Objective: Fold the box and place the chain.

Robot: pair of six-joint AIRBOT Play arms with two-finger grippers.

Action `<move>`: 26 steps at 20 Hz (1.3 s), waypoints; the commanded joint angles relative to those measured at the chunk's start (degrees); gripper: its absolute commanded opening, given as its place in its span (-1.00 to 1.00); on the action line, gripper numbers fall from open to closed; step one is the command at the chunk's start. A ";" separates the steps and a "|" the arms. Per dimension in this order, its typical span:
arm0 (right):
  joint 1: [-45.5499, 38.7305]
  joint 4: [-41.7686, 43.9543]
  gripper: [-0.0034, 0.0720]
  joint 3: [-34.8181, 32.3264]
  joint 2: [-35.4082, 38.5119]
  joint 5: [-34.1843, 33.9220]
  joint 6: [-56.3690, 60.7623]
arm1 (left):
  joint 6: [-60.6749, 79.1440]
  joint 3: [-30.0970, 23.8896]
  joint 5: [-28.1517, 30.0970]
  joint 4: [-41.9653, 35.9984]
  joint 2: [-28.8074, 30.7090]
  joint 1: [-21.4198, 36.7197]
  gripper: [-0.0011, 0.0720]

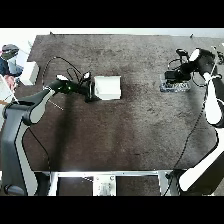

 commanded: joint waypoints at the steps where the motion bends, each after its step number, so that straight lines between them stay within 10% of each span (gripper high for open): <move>1: -0.13 2.21 -0.27 -0.02 -1.64 -0.22 -0.20 | 0.02 0.04 0.00 0.00 -0.02 -0.04 -0.19; 14: -0.20 1.86 -0.35 0.00 -3.48 2.14 0.50 | 0.02 0.04 0.00 0.00 -0.02 -0.04 -0.19; 16: -0.20 1.81 -0.87 0.02 -3.45 1.99 0.48 | 0.02 0.04 0.00 0.00 -0.02 -0.04 -0.19; 26: -0.07 1.70 -0.87 0.15 2.60 1.77 -0.22 | 0.02 0.04 0.02 0.00 -0.02 -0.04 -0.19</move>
